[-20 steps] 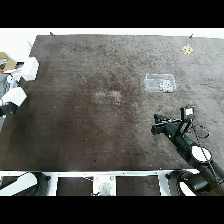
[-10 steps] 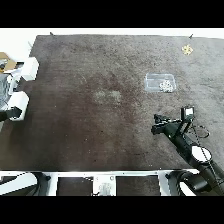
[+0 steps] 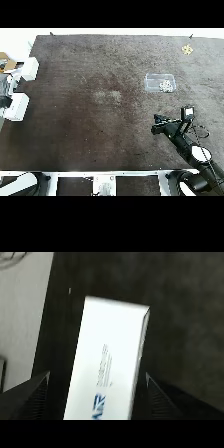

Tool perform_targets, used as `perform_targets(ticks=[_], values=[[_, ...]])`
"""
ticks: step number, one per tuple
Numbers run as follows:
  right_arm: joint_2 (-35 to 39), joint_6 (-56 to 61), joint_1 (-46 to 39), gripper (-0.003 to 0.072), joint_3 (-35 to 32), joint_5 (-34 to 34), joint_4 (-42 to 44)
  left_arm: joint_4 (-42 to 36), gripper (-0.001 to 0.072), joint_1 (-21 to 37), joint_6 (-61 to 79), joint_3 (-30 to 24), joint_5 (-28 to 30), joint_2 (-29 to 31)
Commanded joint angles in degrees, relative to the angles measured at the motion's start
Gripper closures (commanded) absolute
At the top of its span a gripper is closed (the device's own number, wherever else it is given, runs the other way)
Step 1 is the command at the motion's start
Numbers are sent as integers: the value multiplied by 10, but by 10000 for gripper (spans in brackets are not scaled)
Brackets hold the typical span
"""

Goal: Fold the box and place the chain.

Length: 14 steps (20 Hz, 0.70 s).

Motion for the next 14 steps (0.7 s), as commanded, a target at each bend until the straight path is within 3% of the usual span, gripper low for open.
perform_targets(ticks=[1,3,5,6,7,8,9,12,14], values=[[0,0,0,685,0,0,0,-97,48,0,-27,57,-52,39],[0,0,0,686,0,0,0,-195,61,-2,-25,93,-82,59],[0,0,0,685,0,0,0,-292,385,-2,-1,137,-139,75],[0,0,0,686,0,0,0,-334,470,-2,8,159,-163,83],[0,0,0,685,0,0,0,-358,491,-4,12,175,-167,94],[0,0,0,686,0,0,0,-360,560,-14,12,188,-153,111],[0,0,0,686,0,0,0,-357,671,-26,15,194,-140,127],[0,0,0,685,0,0,0,-349,701,-92,23,191,-96,189],[0,0,0,686,0,0,0,-302,704,-154,28,173,-29,236]])
